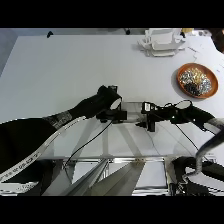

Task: Fold the box and place the chain.

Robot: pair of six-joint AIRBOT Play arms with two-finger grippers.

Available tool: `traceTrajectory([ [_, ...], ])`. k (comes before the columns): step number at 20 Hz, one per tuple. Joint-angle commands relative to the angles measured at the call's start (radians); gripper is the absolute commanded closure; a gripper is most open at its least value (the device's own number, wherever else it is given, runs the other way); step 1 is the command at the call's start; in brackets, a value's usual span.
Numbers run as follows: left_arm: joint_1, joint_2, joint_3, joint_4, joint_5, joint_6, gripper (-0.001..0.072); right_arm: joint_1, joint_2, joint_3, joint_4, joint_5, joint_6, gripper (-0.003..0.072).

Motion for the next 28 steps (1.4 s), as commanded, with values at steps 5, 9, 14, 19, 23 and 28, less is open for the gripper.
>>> traceTrajectory([
  [5,0.08,0.162,0.001,-0.065,-0.031,0.325,0.0178,0.0,0.001,0.0,0.0,0.0,0.0,0.0207],
  [9,0.134,0.284,-0.032,-0.108,-0.078,0.808,0.0011,0.0,0.001,0.0,0.0,0.0,0.0,0.0207],
  [14,0.27,0.431,-0.247,-0.233,-0.013,1.64,0.0011,0.0,0.001,0.0,0.0,0.0,0.0,0.0207],
  [19,0.377,0.364,-0.46,-0.524,0.227,2.306,0.0011,0.0,0.001,0.0,0.0,0.0,0.0,0.0207],
  [23,0.386,0.234,-0.466,-0.756,0.374,2.379,0.001,0.0,0.001,0.0,0.0,0.0,0.0,0.0207],
  [28,0.383,0.171,-0.466,-0.796,0.414,2.431,0.0009,0.0,0.001,0.0,0.0,0.0,0.0,0.0207],
])
